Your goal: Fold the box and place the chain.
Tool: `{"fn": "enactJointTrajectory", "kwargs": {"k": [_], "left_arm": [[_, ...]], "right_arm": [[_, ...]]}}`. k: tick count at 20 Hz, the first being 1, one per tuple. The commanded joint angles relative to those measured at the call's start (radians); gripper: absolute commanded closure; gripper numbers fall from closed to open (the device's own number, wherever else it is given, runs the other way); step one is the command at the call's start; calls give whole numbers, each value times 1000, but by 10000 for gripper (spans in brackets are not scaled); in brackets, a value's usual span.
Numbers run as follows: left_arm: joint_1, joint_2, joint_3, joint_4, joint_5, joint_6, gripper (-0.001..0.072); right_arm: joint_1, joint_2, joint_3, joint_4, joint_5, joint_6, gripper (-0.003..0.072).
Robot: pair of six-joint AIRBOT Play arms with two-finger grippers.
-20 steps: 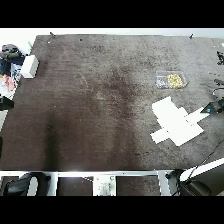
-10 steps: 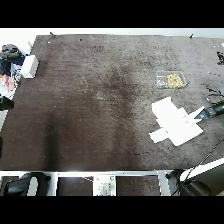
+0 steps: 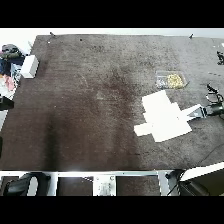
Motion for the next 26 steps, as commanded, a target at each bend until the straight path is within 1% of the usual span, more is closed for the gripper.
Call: {"fn": "enactJointTrajectory", "kwargs": {"k": [1, 3, 5, 6, 7, 9, 11, 13, 15, 18, 21, 22, 24, 25, 26], "left_arm": [[1, 1, 1, 0, 0, 0, 698], [1, 1, 1, 0, 0, 0, 697], [1, 1, 1, 0, 0, 0, 698], [1, 1, 1, 0, 0, 0, 698], [1, 0, 1, 0, 0, 0, 698], [1, 1, 1, 0, -1, 0, 698], [1, 1, 1, 0, 1, 0, 698], [1, 1, 1, 0, -1, 0, 698], [1, 0, 0, 0, 0, 0, 698], [1, 1, 1, 0, -3, 0, 698], [1, 1, 2, 0, -24, 0, 698], [1, 1, 2, 0, -43, 0, 698], [1, 0, 2, 3, -110, 2, 695], [1, 0, 2, 8, -161, 23, 484], [1, 0, 2, 6, -219, 37, 160]], "right_arm": [[27, 107, -223, 260, -39, 0, 679], [99, 187, -359, 317, -135, 15, 680], [215, 273, -501, 401, -249, 27, 680], [285, 314, -566, 448, -327, 31, 680], [369, 351, -624, 489, -435, 33, 680], [532, 388, -684, 551, -661, 124, 680], [673, 391, -689, 594, -821, 211, 680], [787, 391, -688, 686, -927, 214, 680], [865, 391, -689, 734, -1032, 216, 680], [927, 391, -689, 730, -1110, 229, 680], [939, 391, -688, 705, -1159, 222, 680], [939, 391, -683, 707, -1166, 196, 680], [943, 391, -664, 706, -1166, 179, 680], [946, 391, -654, 707, -1167, 176, 680], [949, 390, -644, 706, -1171, 176, 680]]}}
